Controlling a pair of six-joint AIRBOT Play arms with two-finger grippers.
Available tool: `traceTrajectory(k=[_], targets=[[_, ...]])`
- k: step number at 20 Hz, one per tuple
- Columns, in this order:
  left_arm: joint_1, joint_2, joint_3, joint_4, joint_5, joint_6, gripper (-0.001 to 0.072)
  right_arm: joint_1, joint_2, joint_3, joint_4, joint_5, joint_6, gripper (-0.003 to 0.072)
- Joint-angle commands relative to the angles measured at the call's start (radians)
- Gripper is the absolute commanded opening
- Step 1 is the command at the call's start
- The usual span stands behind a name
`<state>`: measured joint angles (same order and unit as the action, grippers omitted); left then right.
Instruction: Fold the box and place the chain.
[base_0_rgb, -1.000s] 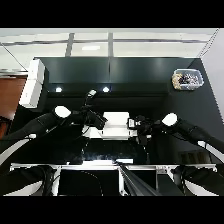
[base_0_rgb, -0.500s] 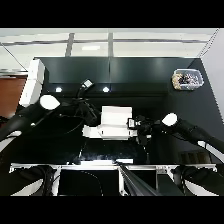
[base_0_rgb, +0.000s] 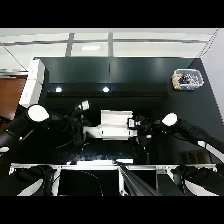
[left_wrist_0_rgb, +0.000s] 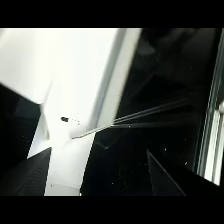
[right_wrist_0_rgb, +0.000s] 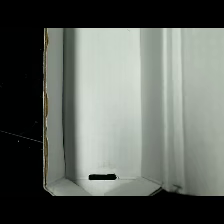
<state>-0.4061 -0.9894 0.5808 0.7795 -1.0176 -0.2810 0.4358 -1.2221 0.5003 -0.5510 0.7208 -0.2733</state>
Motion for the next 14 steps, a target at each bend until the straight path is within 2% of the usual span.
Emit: traceTrajectory(k=[1,3,4,11,13,14], targets=[[-0.060,-0.007,-0.034,0.018,0.142,0.210,0.0709,0.000,0.000,0.000,0.000,0.000,0.000,0.0316],[-0.084,-0.038,-0.034,0.020,0.253,0.210,0.0705,0.000,0.000,0.000,0.000,0.000,0.000,0.0317],[-0.089,-0.058,-0.033,0.020,0.276,0.210,0.0704,0.000,0.000,0.000,0.000,0.000,0.000,0.0316],[-0.089,-0.146,-0.033,0.016,0.275,0.209,0.0679,0.000,0.000,0.000,0.000,0.000,0.000,0.0317],[-0.097,-0.153,-0.033,-0.028,0.277,0.210,0.0484,0.000,0.000,0.000,0.000,0.000,0.000,0.0316],[-0.102,-0.156,-0.033,-0.060,0.277,0.211,0.0483,0.000,0.000,0.000,0.000,0.000,0.000,0.0316]])
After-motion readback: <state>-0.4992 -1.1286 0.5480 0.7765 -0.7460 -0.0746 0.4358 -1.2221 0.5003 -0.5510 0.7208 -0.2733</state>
